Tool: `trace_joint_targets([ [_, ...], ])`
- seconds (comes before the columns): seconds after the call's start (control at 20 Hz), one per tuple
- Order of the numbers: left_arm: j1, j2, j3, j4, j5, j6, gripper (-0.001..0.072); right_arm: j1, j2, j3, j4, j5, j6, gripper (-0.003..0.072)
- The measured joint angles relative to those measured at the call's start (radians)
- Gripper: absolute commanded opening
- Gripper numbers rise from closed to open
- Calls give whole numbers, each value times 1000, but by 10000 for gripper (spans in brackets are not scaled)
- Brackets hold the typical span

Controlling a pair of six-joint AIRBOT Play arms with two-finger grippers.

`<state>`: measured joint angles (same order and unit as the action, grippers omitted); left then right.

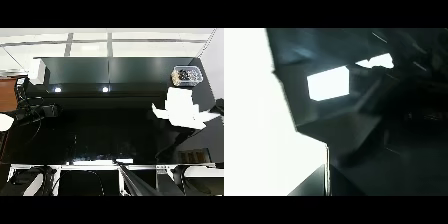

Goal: Fold the box and place the chain.

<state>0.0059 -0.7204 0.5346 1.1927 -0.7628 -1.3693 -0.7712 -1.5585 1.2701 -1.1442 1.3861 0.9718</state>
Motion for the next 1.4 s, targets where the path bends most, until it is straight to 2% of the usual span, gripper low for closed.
trace_joint_targets([
  [0.15,0,0,0,0,-1,0,705,78,51,-1,97,-10,-3,19],
  [0.4,0,0,0,-1,-4,0,705,249,144,-54,173,-66,10,19],
  [0.55,-3,-3,0,-21,-10,0,704,347,221,-154,206,-126,31,18],
  [0.7,-26,-31,2,-99,-10,18,704,441,330,-305,285,-245,41,19],
  [0.85,-74,-131,37,-210,2,42,704,545,427,-455,397,-378,43,19],
  [1.05,-163,-339,157,-388,-9,110,704,752,491,-606,514,-531,46,19],
  [1.2,-199,-508,258,-493,-68,146,704,913,507,-652,544,-620,46,19],
  [1.4,-190,-692,344,-604,-163,188,704,1020,514,-672,562,-712,54,19],
])
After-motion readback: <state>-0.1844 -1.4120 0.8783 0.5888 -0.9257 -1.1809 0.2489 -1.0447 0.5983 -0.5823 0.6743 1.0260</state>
